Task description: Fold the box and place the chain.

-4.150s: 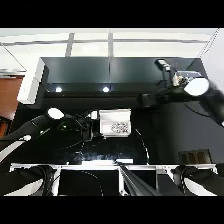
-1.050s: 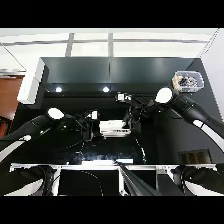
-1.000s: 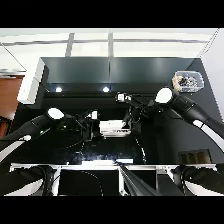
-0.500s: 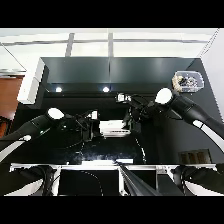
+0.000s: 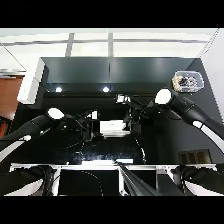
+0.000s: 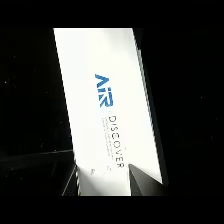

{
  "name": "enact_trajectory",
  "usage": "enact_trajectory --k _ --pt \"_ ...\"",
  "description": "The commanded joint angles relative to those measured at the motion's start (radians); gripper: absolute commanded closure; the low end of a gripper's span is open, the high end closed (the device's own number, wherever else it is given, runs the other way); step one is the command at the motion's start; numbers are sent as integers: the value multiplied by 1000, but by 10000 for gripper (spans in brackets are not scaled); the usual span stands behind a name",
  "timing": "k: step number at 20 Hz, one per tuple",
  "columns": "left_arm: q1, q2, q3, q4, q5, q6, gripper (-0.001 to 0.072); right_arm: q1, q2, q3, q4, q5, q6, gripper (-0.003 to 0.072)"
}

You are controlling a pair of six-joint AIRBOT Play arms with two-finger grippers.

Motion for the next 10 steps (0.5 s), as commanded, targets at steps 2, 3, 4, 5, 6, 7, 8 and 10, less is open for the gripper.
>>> enact_trajectory --k 2,3,4,5,6,7,8,10 --pt "0 -1 0 0 0 -1 245 0 25 1 6 1 -1 303" --pt "0 -1 0 0 0 -1 245 0 32 1 6 0 -1 303" --pt "0 -1 0 0 0 -1 245 0 38 1 6 0 0 303" --pt "0 -1 0 0 0 -1 245 0 43 1 6 0 2 303" --pt "0 -1 0 0 0 -1 245 0 46 1 6 0 10 303" --pt "0 -1 0 0 0 -1 245 0 50 1 6 0 25 304" --pt "0 -1 0 0 0 -1 245 -1 55 1 7 1 47 303" --pt "0 -1 0 0 0 -1 245 -8 74 1 48 27 179 304"
